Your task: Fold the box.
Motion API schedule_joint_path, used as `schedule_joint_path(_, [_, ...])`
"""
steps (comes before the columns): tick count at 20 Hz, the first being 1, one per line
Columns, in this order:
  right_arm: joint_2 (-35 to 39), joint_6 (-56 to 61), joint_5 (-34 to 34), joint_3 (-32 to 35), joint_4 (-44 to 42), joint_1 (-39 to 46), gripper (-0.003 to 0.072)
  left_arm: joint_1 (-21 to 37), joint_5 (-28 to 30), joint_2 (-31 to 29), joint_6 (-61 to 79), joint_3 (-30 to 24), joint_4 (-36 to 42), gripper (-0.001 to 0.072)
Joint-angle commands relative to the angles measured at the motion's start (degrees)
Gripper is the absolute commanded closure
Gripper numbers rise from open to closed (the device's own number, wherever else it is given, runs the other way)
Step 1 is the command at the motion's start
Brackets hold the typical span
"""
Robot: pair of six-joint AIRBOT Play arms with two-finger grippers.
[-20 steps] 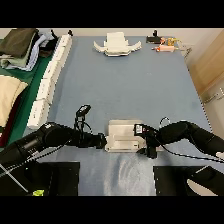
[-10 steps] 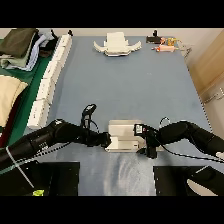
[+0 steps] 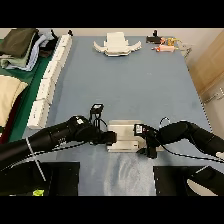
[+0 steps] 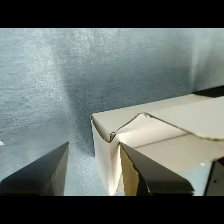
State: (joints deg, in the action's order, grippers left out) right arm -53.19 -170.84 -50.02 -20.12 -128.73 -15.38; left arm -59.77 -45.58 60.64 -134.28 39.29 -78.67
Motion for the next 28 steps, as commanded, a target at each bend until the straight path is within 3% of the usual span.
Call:
schedule_joint_path(1, [0.0,0.0,0.0,0.0,0.0,0.0,0.015,-2.5,-5.4,4.0,-9.3,4.3,-7.6,0.0249])
schedule_joint_path(7, [0.0,0.0,0.0,0.0,0.0,0.0,0.015,-7.1,-12.0,11.2,-13.3,11.0,-11.4,0.0249])
schedule_joint_path(28, [0.0,0.0,0.0,0.0,0.0,0.0,0.015,-7.4,-9.0,15.1,-13.8,11.5,-7.5,0.0258])
